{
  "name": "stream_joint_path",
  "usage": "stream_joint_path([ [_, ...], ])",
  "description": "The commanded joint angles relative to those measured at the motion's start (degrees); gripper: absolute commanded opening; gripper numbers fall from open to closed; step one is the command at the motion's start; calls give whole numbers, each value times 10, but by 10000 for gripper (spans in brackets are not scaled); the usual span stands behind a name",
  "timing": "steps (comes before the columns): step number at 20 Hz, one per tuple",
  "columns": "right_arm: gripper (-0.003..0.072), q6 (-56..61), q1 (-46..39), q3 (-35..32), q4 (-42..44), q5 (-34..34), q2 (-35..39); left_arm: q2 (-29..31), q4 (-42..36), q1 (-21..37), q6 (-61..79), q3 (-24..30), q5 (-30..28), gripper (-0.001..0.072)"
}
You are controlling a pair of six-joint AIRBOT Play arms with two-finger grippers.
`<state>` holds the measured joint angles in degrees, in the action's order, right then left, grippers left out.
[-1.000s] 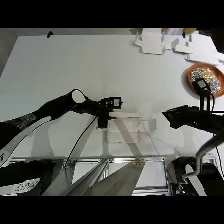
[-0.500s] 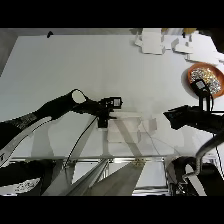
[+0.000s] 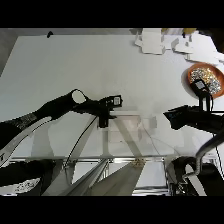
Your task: Fold the box and place the chain.
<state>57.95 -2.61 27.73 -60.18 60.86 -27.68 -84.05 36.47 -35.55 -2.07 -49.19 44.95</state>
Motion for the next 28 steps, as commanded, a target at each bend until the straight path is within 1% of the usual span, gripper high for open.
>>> stream_joint_path([
  [1,267,0,0,0,0,0,0,2,5,-1,-48,0,-21,5],
  [4,267,0,0,0,0,0,0,5,14,-4,-46,0,-15,5],
  [8,267,0,0,0,0,0,0,5,40,-4,-37,0,13,5],
  [11,267,0,0,0,0,0,0,5,43,-4,-33,0,31,5],
  [28,267,-1,0,0,0,0,0,5,44,-4,-7,0,32,7],
])
